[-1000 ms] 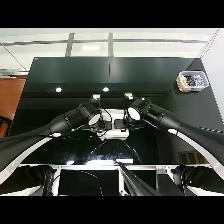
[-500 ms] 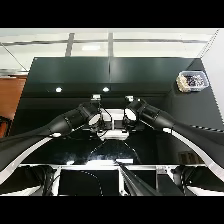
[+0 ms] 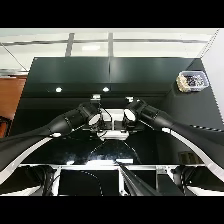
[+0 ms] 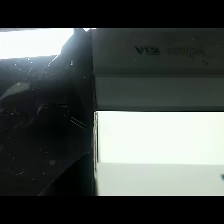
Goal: Fold the box and place the chain.
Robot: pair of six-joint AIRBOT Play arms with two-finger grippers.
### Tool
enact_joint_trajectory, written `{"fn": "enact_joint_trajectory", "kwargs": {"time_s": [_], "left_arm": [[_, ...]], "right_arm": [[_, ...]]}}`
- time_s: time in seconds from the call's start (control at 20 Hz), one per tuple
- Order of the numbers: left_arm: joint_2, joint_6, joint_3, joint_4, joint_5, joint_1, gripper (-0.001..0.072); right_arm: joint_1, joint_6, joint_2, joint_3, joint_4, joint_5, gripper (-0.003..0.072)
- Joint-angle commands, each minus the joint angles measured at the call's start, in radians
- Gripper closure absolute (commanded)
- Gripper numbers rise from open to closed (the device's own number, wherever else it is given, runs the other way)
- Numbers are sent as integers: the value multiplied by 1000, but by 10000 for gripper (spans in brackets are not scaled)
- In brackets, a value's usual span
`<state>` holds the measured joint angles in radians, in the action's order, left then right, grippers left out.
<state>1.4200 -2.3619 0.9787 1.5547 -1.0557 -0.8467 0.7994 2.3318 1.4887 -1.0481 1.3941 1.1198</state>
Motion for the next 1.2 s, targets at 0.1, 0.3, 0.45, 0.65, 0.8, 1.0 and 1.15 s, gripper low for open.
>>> {"fn": "enact_joint_trajectory", "kwargs": {"time_s": [0.1,0.3,0.45,0.65,0.8,1.0,1.15], "left_arm": [[0,1,0,0,0,1,684],[0,1,0,0,0,1,684],[0,1,0,0,0,1,684],[0,1,0,1,0,1,684],[0,1,0,1,0,1,684],[0,1,0,1,0,1,684],[0,1,0,1,-1,1,684]], "right_arm": [[0,3,0,-7,-17,2,637],[0,2,0,-15,-16,0,677],[0,2,-1,-14,-13,5,393],[0,-79,-33,-15,0,10,355],[-3,-129,-129,-14,69,32,355],[-32,-185,-356,-14,205,79,355],[-127,-191,-526,-14,467,95,355]]}}
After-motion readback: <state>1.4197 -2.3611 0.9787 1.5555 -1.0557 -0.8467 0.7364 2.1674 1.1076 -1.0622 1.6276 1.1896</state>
